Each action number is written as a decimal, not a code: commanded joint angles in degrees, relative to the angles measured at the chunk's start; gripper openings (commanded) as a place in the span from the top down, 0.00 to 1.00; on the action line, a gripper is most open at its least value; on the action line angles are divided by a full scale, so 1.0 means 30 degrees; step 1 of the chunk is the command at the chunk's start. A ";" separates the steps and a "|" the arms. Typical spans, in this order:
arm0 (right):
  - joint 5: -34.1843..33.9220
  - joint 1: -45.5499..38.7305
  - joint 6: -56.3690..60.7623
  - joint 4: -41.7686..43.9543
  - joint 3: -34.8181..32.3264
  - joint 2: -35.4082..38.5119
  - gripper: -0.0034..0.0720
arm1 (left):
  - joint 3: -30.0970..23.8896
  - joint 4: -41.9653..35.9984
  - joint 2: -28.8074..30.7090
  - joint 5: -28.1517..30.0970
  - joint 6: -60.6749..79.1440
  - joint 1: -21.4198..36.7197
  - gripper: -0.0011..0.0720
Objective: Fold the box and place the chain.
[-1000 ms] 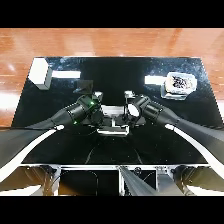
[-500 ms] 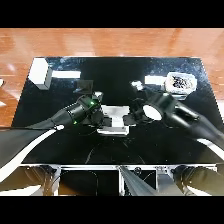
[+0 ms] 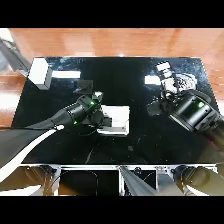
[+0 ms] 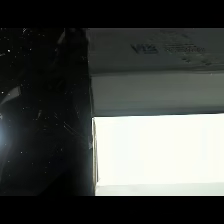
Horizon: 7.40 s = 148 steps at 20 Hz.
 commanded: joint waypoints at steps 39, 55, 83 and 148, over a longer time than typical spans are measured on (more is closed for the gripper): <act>-0.7176 -1.7704 0.2586 1.2254 1.0346 -1.5744 0.02 | 0.0015 0.0721 0.0007 0.0590 0.0000 0.0015 0.96; -0.8327 -1.7835 0.0874 1.4069 1.0353 -1.6138 0.92 | 0.0015 0.1013 0.0007 0.0729 -0.0007 0.0015 0.96; -0.4233 -1.8345 -0.8167 1.4848 1.3996 -0.6892 0.93 | 0.0015 0.0991 0.0007 0.0641 0.0000 0.0000 0.96; -0.5326 -0.1763 -1.1810 1.6844 0.0809 -0.5821 0.59 | 0.0015 0.0925 0.0007 0.0204 -0.0015 0.0000 0.96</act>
